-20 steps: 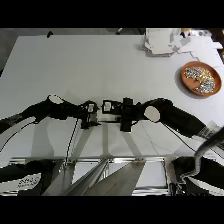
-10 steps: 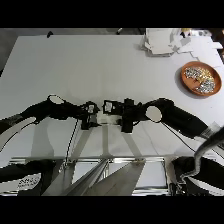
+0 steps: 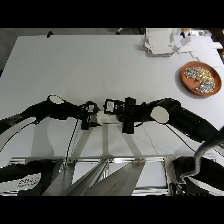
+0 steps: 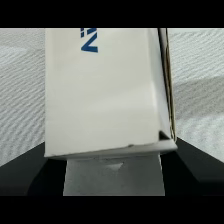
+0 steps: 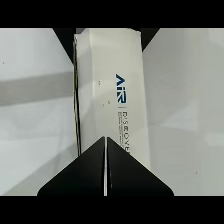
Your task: Fold the box and place the chain.
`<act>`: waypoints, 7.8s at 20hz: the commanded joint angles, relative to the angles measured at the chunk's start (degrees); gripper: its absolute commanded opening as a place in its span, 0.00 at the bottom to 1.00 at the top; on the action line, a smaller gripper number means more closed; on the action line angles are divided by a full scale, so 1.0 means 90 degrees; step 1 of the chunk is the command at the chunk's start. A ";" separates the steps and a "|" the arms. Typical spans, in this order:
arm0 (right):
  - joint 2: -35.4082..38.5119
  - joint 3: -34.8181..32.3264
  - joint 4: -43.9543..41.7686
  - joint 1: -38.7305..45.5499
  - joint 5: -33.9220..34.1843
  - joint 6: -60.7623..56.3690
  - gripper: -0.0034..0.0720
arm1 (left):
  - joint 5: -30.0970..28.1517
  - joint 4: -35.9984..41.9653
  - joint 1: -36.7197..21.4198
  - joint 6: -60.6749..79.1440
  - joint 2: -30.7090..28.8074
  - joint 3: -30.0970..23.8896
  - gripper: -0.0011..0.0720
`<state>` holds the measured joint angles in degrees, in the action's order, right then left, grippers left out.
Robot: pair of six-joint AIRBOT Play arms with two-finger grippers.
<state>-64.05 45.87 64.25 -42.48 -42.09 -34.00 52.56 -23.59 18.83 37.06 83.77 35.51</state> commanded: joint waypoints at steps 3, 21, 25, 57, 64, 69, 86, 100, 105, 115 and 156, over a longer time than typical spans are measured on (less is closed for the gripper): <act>0.0012 -0.0015 -0.0027 -0.0007 0.0095 -0.0002 0.06 | -0.0005 0.0000 -0.0005 0.0000 -0.0002 0.0002 0.06; -0.0527 -0.0369 -0.0289 -0.0219 0.0155 0.0019 0.07 | -0.0002 0.0000 -0.0005 -0.0002 -0.0002 0.0002 0.06; -0.0731 -0.0369 -0.0289 -0.0219 0.0129 -0.0034 0.07 | -0.0005 0.0000 -0.0005 -0.0002 -0.0002 0.0002 0.06; 0.2246 -0.1445 0.2370 0.3021 -0.3674 -0.5870 0.07 | -0.0005 0.0000 -0.0005 0.0000 -0.0002 0.0002 0.06; 0.2244 -0.1819 0.2132 0.3067 -0.3640 -0.5914 0.07 | -0.0005 0.0000 -0.0005 -0.0002 -0.0002 0.0002 0.06; 0.2244 -0.1817 0.1814 0.3067 -0.3750 -0.5911 0.07 | -0.0005 0.0000 -0.0005 0.0000 -0.0002 0.0002 0.06; 0.2244 -0.1817 0.1812 0.3067 -0.3750 -0.5911 0.07 | 0.0049 0.0051 -0.0005 0.0015 -0.0005 0.0002 0.06; 0.2244 -0.1817 0.1812 0.3067 -0.3750 -0.5911 0.07 | -0.1265 -0.1348 -0.2305 -0.4646 -0.3390 0.0002 0.02; 0.2244 -0.1817 0.1812 0.3067 -0.3750 -0.5911 0.07 | -0.1936 -0.2397 -0.3568 -0.6499 -0.3478 0.0000 0.02; 0.2244 -0.1817 0.1812 0.3067 -0.3750 -0.5911 0.07 | -0.1960 -0.3487 -0.4561 -0.8318 -0.1872 -0.0005 0.37; 0.2244 -0.1817 0.1812 0.3067 -0.3750 -0.5911 0.07 | 0.0095 -0.3502 -0.4541 -0.9292 -0.3653 -0.0005 0.97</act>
<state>-43.90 29.54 80.55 -14.92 -75.83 -87.20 53.06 -55.13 -22.09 -46.52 51.07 35.46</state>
